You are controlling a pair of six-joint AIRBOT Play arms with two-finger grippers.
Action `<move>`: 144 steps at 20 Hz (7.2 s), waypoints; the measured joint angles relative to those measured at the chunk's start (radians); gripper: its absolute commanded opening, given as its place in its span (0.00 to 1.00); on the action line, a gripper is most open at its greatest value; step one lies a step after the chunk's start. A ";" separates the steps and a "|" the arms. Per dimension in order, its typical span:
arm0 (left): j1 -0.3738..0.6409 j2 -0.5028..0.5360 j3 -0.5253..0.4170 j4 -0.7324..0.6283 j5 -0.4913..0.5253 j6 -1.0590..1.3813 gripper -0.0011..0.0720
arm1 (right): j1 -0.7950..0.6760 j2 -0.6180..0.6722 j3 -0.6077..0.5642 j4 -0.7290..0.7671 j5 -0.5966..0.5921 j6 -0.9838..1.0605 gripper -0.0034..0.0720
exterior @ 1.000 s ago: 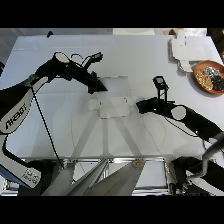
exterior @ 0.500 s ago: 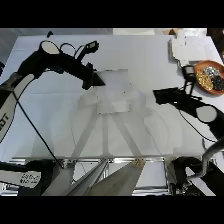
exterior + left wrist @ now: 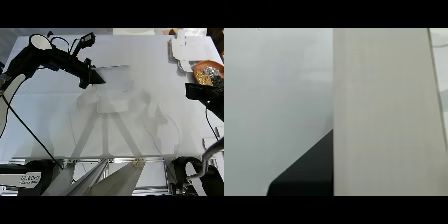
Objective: Fold the box and place the chain.
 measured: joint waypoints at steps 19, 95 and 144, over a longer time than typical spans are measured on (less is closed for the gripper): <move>-0.127 -0.168 0.000 -0.014 0.204 0.242 0.01 | -0.038 0.014 0.000 -0.006 0.033 0.002 0.65; -0.132 -0.253 -0.084 -0.031 0.337 0.393 0.04 | 0.485 -0.322 0.069 0.038 0.283 -1.019 0.95; -0.132 -0.253 -0.084 -0.031 0.337 0.393 0.04 | 0.485 -0.702 0.099 0.692 -0.006 -1.432 0.95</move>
